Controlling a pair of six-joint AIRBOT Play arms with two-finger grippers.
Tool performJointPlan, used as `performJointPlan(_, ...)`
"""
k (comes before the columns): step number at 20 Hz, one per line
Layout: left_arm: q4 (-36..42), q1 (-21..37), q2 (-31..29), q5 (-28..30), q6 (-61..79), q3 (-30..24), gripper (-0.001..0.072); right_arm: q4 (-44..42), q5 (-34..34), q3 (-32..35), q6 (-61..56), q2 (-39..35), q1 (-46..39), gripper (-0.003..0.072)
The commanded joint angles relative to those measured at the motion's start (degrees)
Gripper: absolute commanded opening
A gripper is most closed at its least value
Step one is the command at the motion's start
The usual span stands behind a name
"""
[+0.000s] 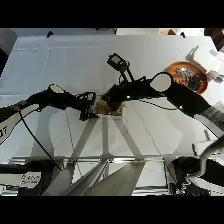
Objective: Fold the box and place the chain.
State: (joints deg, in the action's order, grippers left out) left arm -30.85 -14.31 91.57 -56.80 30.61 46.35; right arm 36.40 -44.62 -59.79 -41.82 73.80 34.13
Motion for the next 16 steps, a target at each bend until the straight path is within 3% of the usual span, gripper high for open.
performJointPlan(1, 0.0, 0.0, 0.0, 0.0, 0.0, 0.0, 0.0209, -5.4, 0.5, -0.1, 0.6, 0.1, 0.6, 0.0011)
performJointPlan(10, 0.0, 0.0, 0.0, 0.0, 0.0, 0.0, 0.0209, -6.4, 5.6, -0.1, 1.8, 0.1, 0.5, 0.0012)
performJointPlan(16, 0.0, 0.0, 0.0, 0.0, 0.0, 0.0, 0.0209, 1.0, 4.8, -0.1, 1.1, 0.1, 0.5, 0.0013)
